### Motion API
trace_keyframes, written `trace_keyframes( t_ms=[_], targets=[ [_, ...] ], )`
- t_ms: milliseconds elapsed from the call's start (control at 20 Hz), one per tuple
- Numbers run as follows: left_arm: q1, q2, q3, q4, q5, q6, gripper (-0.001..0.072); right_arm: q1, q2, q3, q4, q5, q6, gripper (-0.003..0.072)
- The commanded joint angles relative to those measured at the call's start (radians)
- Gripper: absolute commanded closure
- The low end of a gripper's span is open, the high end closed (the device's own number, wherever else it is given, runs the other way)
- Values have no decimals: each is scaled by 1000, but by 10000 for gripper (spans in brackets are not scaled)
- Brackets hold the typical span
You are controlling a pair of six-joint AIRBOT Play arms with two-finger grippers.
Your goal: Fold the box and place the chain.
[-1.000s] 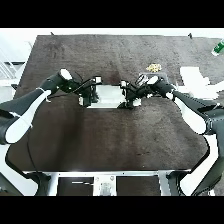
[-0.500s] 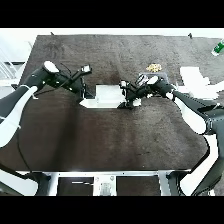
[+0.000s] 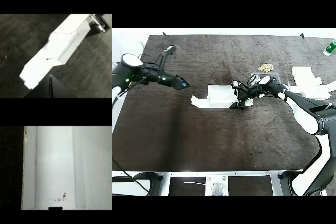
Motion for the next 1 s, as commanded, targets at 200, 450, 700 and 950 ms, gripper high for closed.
trace_keyframes(
  t_ms=[200, 450, 700, 950],
  targets=[
    [112, 44, -166, -69, 44, -206, 693, 0, 1, 0, 0, 0, 0, 171],
    [147, 40, -223, -65, 96, -251, 693, 0, 1, 0, 0, 0, 0, 171],
    [146, -27, -235, -69, 135, -261, 694, 0, 1, 0, 0, 0, 0, 171],
    [140, -133, -234, -117, 153, -261, 694, 0, 1, 0, 0, 0, 0, 172]
  ],
)
